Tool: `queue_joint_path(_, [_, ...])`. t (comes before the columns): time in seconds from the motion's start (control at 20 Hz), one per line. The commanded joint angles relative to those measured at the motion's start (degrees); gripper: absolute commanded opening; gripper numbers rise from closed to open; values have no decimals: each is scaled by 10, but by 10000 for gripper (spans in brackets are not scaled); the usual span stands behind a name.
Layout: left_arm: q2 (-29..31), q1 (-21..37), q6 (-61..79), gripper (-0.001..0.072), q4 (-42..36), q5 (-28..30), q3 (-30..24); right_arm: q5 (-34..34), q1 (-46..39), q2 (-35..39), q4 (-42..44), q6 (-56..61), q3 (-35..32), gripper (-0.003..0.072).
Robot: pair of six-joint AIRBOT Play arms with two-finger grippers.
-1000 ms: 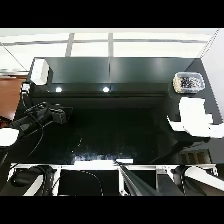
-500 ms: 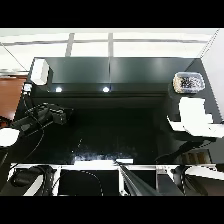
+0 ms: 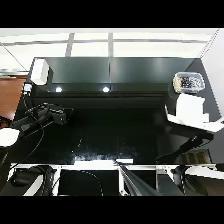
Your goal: Fold the box and place the chain.
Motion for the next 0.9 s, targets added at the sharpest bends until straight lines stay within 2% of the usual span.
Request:
queue_joint_path(0.0, [0,0,0,713,0,0,0,65,19,1,132,-25,-25,9])
queue_joint_path(0.15, [0,0,-1,712,-2,-1,0,80,76,9,218,-13,-75,6])
queue_joint_path(0.25, [0,0,-3,713,-3,-2,0,52,131,34,272,-4,-118,6])
queue_joint_path(0.35, [-1,0,-3,713,-12,-6,0,-13,183,84,339,-8,-181,5])
queue_joint_path(0.5, [-4,-4,-3,712,-33,-32,0,-131,272,204,481,-65,-319,6])
queue_joint_path(0.6, [-17,-19,-2,709,-51,-41,-2,-202,335,289,546,-76,-406,6])
queue_joint_path(0.75, [-62,-54,-6,709,-71,-40,-2,-292,439,396,557,-76,-492,6])
queue_joint_path(0.85, [-114,-68,-19,709,-151,-23,-1,-347,502,442,558,-76,-521,6])
